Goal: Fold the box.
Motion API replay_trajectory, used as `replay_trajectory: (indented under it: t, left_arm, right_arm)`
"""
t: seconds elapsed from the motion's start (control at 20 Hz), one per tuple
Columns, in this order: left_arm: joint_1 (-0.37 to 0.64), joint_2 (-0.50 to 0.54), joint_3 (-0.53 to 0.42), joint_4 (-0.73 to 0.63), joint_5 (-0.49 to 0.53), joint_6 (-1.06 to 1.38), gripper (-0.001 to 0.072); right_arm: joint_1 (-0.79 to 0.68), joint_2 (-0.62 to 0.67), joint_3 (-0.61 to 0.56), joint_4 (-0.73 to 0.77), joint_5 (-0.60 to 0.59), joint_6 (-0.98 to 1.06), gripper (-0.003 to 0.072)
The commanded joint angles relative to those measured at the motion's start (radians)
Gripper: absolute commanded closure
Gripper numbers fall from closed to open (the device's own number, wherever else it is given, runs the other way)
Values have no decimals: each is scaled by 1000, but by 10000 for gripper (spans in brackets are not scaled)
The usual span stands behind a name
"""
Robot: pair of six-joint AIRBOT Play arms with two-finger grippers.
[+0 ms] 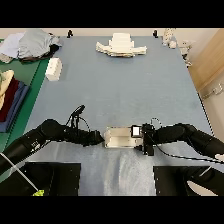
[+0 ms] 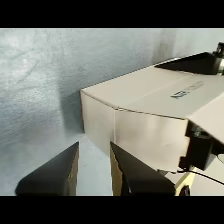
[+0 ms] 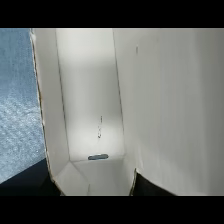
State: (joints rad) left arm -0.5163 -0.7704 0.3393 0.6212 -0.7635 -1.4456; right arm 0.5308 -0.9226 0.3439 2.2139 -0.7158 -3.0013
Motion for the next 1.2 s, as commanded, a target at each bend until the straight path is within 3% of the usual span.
replay_trajectory:
  t: [0.0, 0.4, 0.55, 0.75, 1.15]
  left_arm:
    - [3, 1, 32, -1, -34, -10, 408]
    - [-3, -21, 44, -42, -49, 24, 407]
    - [-51, -35, 78, -10, -28, -32, 408]
    - [-179, -56, 166, 319, -9, -392, 408]
    - [-379, -221, 338, 600, -79, -747, 408]
  right_arm:
    - [0, 1, 0, 0, 0, 0, 176]
    - [0, 0, 0, 0, 0, 0, 176]
    - [0, 1, 0, 0, 0, 0, 176]
    - [0, 1, 0, 0, 0, 0, 176]
    - [0, 1, 0, 0, 0, 0, 176]
